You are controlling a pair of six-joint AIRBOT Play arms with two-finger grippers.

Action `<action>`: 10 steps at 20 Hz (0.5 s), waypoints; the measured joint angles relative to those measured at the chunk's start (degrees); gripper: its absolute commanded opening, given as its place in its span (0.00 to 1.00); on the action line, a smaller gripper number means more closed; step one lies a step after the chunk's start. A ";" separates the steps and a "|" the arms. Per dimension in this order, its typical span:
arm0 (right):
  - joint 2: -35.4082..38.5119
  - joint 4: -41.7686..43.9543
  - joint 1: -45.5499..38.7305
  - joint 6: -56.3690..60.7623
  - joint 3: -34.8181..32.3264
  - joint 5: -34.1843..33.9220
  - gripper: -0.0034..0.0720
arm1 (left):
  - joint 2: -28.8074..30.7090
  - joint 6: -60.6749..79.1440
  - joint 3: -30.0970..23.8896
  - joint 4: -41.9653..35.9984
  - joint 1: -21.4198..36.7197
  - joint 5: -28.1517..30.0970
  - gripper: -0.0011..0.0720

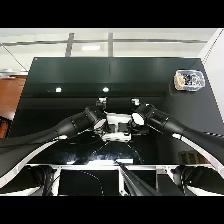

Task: Fold the box and place the chain.

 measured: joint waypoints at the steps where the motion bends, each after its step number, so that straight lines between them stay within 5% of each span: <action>1: -0.26 -0.07 0.02 0.20 0.04 0.15 0.36 | 0.00 -0.02 0.00 0.00 0.00 0.02 0.06; 4: -1.01 -0.11 0.07 0.57 0.04 0.20 0.36 | 0.00 -0.07 0.00 0.00 0.02 0.02 0.06; 5: -1.18 -0.11 0.07 0.59 0.09 0.24 0.20 | 0.00 -0.07 0.00 0.00 0.00 0.02 0.06; 10: -1.53 -0.09 0.07 0.94 0.09 0.17 0.11 | 0.00 -0.07 0.00 0.00 0.00 0.04 0.06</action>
